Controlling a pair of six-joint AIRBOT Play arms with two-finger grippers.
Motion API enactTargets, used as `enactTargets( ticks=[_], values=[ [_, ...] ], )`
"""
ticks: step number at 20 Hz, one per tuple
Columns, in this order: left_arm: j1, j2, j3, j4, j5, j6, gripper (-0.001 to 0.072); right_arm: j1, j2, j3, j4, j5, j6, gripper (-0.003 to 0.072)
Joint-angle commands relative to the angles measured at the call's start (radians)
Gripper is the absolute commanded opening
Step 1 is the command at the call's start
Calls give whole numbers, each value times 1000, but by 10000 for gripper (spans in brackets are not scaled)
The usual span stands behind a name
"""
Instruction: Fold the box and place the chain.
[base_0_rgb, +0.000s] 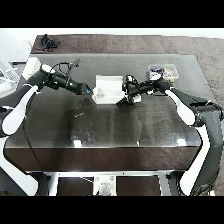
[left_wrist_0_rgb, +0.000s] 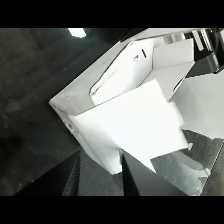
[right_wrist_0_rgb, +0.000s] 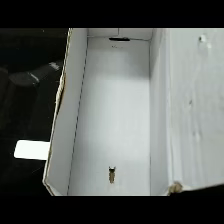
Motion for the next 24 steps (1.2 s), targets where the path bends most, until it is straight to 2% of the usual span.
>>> enactTargets(
  ticks=[1,6,15,24],
  values=[
    [0,0,-45,-37,35,-2,299,0,0,1,0,0,0,582],
    [0,0,-47,-178,46,6,299,0,0,1,0,0,0,582],
    [0,0,-47,-178,25,-6,298,0,0,1,0,0,0,582],
    [0,0,-74,-154,76,-86,299,0,0,1,0,0,0,582]
  ],
)
